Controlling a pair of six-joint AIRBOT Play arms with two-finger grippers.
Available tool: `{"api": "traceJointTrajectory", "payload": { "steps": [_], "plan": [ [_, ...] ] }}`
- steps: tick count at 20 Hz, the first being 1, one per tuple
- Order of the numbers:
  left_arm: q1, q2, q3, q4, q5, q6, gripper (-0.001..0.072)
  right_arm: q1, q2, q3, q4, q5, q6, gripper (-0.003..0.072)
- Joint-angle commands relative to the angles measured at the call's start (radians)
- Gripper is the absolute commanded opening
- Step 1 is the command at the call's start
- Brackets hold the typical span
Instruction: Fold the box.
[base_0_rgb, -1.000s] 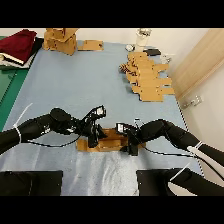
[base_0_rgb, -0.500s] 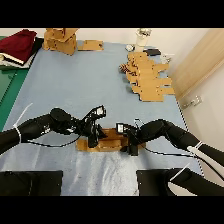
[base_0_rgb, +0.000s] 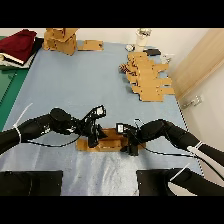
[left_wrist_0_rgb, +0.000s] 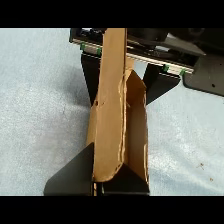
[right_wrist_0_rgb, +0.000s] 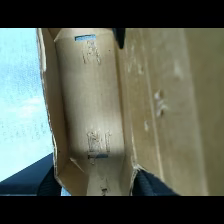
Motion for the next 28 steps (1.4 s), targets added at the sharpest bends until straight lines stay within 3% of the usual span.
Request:
{"api": "traceJointTrajectory", "payload": {
  "steps": [1, 8, 9, 10, 13, 16, 19, 20, 21, 24, 26, 28],
  "plan": [
    [0.001, 0.0, 0.0, -0.011, -0.021, -0.029, 0.0013, 0.001, 0.0, 0.0, 0.0, 0.0, 0.0, 0.0515],
    [0.003, 0.001, 0.0, -0.011, -0.014, -0.06, 0.0035, 0.001, 0.0, 0.0, 0.0, 0.0, 0.0, 0.0515],
    [0.003, 0.001, 0.001, -0.011, -0.01, -0.061, 0.0316, 0.001, 0.0, 0.0, 0.0, 0.0, 0.0, 0.0515],
    [0.003, 0.002, 0.002, -0.011, 0.011, -0.099, 0.0491, 0.001, 0.0, 0.0, 0.0, 0.0, 0.0, 0.0515],
    [0.032, 0.031, 0.002, 0.042, 0.044, -0.159, 0.0491, 0.001, 0.0, 0.0, 0.0, 0.0, 0.0, 0.0515],
    [0.113, 0.125, 0.002, 0.179, 0.0, -0.365, 0.0491, 0.001, 0.0, 0.0, -0.001, 0.0, 0.0, 0.0515],
    [0.18, 0.248, 0.002, 0.473, -0.143, -0.737, 0.0488, 0.0, 0.0, 0.0, -0.004, 0.0, 0.0, 0.0515],
    [0.188, 0.279, 0.002, 0.54, -0.195, -0.897, 0.0384, 0.0, 0.0, 0.0, -0.004, 0.0, 0.0, 0.0515],
    [0.19, 0.306, 0.002, 0.565, -0.267, -1.063, 0.0031, 0.0, 0.0, 0.0, -0.004, 0.0, 0.0, 0.0515],
    [0.129, 0.316, 0.0, 0.466, -0.404, -1.258, 0.0011, 0.0, 0.0, 0.0, -0.005, 0.0, 0.0, 0.0515],
    [0.05, 0.294, 0.0, 0.363, -0.348, -1.28, 0.0011, 0.0, 0.0, 0.0, -0.004, 0.0, 0.0, 0.0515],
    [-0.016, 0.251, 0.01, 0.29, -0.213, -1.279, 0.0011, 0.0, 0.0, 0.0, -0.005, 0.0, 0.0, 0.0515]
  ]
}}
